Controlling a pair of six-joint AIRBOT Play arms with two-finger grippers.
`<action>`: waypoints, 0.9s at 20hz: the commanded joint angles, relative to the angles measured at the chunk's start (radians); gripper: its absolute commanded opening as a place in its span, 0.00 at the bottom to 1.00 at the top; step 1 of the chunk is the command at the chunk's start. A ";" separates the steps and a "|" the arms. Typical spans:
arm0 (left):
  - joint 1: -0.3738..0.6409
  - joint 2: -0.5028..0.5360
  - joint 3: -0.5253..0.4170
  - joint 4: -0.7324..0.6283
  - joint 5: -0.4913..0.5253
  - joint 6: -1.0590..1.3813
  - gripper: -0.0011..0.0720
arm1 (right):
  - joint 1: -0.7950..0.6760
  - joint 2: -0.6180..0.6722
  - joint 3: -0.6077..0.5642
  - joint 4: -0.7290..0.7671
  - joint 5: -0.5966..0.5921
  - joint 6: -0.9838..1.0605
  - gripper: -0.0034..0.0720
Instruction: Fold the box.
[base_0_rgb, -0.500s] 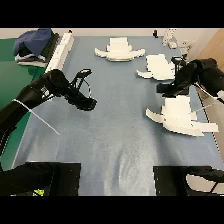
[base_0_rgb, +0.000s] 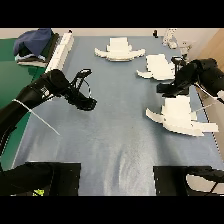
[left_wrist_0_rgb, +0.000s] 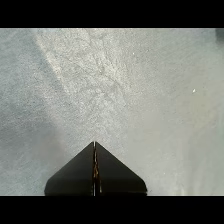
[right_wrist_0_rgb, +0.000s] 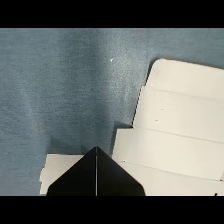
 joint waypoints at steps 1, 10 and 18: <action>0.000 0.000 0.001 0.000 0.000 0.000 0.03 | 0.000 0.000 0.000 0.000 0.000 0.000 0.05; 0.000 0.000 0.001 -0.002 0.001 0.000 0.03 | 0.000 0.000 0.000 0.000 0.061 0.000 0.05; 0.000 0.000 0.001 -0.015 0.060 0.000 0.03 | -0.050 -0.039 0.064 0.098 -0.005 0.000 0.22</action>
